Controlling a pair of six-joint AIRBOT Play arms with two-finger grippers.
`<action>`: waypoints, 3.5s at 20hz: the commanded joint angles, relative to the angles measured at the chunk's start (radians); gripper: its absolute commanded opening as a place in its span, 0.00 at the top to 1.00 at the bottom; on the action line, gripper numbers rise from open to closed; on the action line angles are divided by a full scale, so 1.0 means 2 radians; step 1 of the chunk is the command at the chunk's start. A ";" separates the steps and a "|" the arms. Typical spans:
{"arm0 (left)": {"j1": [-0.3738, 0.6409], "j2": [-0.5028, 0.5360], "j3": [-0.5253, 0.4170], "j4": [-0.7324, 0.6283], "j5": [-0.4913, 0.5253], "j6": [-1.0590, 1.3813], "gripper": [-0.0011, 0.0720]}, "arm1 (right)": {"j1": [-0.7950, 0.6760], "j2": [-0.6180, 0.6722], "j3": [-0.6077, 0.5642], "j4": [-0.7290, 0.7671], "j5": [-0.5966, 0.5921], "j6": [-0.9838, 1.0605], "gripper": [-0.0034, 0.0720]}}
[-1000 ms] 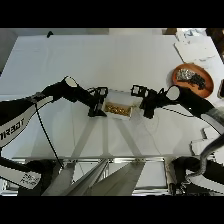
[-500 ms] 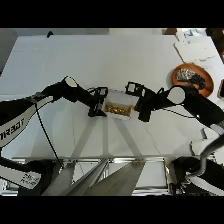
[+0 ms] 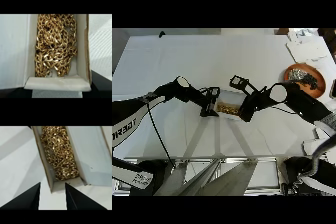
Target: Fold the box and place the chain.
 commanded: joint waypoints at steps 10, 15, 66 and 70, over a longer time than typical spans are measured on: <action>0.000 0.000 0.000 0.000 0.000 0.000 0.86 | -0.064 -0.053 0.238 -0.002 0.164 0.094 0.68; 0.000 0.000 0.000 0.000 0.000 0.000 0.86 | -0.074 -0.142 0.243 -0.001 0.091 0.139 0.67; 0.000 0.000 0.000 0.000 0.000 0.000 0.86 | 0.084 -0.071 0.079 -0.044 -0.045 -0.101 0.33; 0.000 0.000 0.000 0.000 0.000 0.000 0.86 | 0.083 -0.019 0.079 -0.046 -0.044 -0.031 0.37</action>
